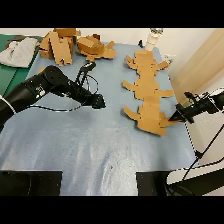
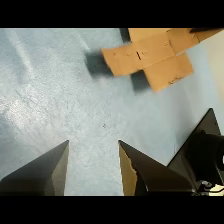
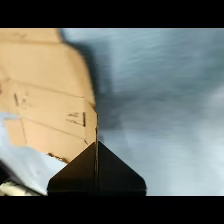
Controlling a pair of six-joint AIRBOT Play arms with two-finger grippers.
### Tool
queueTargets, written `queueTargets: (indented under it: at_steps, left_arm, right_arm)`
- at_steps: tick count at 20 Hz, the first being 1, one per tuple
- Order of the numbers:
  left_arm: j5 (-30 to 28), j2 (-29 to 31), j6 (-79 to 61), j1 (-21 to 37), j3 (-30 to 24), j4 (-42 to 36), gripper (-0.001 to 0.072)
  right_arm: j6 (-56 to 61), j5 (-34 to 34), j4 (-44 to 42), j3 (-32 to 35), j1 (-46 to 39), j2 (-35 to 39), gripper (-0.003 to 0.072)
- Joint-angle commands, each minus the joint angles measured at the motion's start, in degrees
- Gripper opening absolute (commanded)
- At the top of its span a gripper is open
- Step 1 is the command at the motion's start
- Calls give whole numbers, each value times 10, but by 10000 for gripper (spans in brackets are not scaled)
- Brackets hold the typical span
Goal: Fold the box.
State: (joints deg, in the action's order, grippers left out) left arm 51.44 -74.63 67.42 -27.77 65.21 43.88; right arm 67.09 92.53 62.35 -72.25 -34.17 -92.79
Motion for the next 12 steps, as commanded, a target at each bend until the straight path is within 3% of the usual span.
queueTargets:
  at_steps: [1,3,5,12]
  left_arm:
    - [-2,0,-3,8,-1,-1,466]
    - [18,0,7,35,-6,-2,466]
    - [63,0,8,76,-18,-2,466]
    - [92,0,-10,156,-113,-30,466]
  right_arm:
    - [5,76,-127,24,26,16,6]
    - [5,76,-172,44,58,37,6]
    - [5,25,-172,70,103,72,6]
    - [-17,-372,-161,247,336,228,5]
